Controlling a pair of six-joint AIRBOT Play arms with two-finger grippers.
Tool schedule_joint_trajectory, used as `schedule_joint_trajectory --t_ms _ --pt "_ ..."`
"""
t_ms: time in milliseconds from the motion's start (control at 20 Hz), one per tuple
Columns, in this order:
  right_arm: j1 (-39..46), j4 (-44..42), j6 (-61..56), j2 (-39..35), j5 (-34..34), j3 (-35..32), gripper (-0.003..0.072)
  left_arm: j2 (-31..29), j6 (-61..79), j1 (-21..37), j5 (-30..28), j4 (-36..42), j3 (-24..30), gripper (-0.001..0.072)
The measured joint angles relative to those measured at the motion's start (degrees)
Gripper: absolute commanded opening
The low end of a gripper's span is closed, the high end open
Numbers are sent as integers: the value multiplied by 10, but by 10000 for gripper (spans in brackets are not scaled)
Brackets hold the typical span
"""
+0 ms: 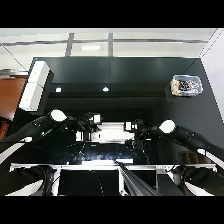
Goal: Fold the box and place the chain.
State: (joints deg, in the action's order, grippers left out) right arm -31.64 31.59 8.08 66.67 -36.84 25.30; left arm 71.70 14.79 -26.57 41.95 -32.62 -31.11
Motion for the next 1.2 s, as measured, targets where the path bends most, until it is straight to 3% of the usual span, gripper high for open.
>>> schedule_joint_trajectory --t_ms 600,650,750,800,950,1050,1200 --pt "0 0 -2 0 2 0 519 0 0 0 0 0 0 33" --pt "0 0 -2 0 2 0 395 0 0 0 0 0 0 67" --pt "0 0 -2 0 2 0 392 0 -1 1 1 1 0 180" --pt "0 0 -2 0 2 0 392 0 -1 1 1 1 0 189" --pt "0 0 -2 0 2 0 392 0 -1 1 1 1 0 428" --pt "0 0 -2 0 2 0 392 -3 -1 1 1 2 -1 477" --pt "0 0 -2 0 2 0 392 -17 -3 3 0 1 -1 708"
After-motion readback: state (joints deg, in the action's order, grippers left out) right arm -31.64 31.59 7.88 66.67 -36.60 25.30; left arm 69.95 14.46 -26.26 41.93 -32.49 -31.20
